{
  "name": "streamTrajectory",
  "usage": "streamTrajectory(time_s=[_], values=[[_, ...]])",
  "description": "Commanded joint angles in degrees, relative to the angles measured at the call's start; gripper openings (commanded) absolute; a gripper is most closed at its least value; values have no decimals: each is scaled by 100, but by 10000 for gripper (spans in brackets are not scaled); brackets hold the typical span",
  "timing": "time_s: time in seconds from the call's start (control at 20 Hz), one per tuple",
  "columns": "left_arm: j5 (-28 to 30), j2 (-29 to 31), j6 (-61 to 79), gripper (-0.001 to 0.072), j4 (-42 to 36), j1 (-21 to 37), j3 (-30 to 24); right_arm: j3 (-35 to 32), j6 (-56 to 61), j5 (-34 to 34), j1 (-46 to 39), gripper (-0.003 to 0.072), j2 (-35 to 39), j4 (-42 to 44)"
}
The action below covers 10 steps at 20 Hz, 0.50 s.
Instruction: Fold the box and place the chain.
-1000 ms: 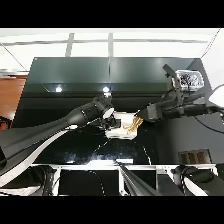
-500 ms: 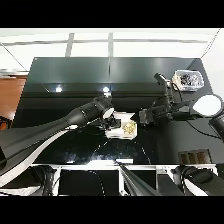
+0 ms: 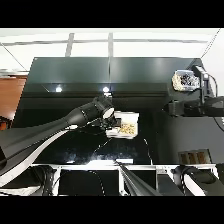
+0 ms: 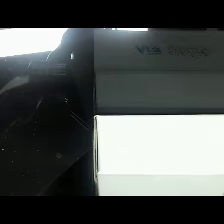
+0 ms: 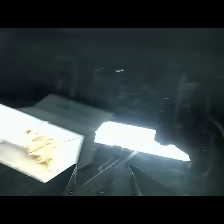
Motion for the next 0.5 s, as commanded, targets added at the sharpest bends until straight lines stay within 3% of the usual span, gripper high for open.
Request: streamTrajectory(time_s=[0.0,0.2,0.25,0.3,0.35,0.4,0.45], values=[[70,0,4,27,11,33,2,-44,-2,-278,-234,384,109,-251],[50,28,-201,32,-28,72,4,-269,-4,-323,-236,385,109,-208],[63,61,-214,144,-15,59,4,-341,-7,-323,-236,385,109,-210],[87,114,-214,330,-15,42,4,-400,-7,-328,-236,385,109,-208],[59,181,-203,449,-13,35,4,-446,-4,-326,-236,386,109,-208],[15,284,-61,522,9,20,2,-487,-4,-337,-236,386,109,-208],[-28,420,166,522,68,11,-2,-520,-4,-367,-236,387,109,-205]])
